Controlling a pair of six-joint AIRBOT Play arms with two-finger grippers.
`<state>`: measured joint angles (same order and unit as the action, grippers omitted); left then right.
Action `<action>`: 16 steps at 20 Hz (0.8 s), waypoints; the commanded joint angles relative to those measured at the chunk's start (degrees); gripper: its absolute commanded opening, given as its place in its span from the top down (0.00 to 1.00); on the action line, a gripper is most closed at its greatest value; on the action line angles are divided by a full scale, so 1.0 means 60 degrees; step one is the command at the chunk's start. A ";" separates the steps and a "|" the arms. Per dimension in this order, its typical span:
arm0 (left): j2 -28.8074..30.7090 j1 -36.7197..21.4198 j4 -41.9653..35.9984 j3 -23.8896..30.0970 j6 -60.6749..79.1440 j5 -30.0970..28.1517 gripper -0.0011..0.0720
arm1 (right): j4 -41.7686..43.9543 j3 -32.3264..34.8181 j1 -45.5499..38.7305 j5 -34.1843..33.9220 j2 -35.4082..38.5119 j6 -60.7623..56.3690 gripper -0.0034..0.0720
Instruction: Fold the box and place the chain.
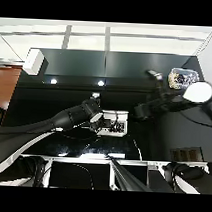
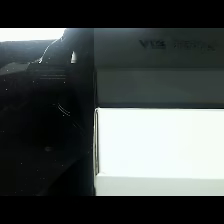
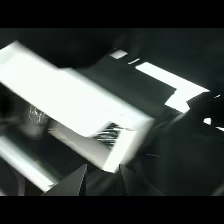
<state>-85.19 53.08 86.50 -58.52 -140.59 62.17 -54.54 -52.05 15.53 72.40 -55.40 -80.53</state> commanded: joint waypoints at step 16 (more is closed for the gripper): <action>0.0120 0.0069 0.0055 -0.0765 -0.0160 0.0714 0.21 | -0.1679 0.0229 -0.2528 -0.0095 0.1461 0.0721 0.62</action>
<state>-84.97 53.28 85.86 -60.55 -141.47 63.64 -64.45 -50.87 0.47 72.23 -46.70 -76.88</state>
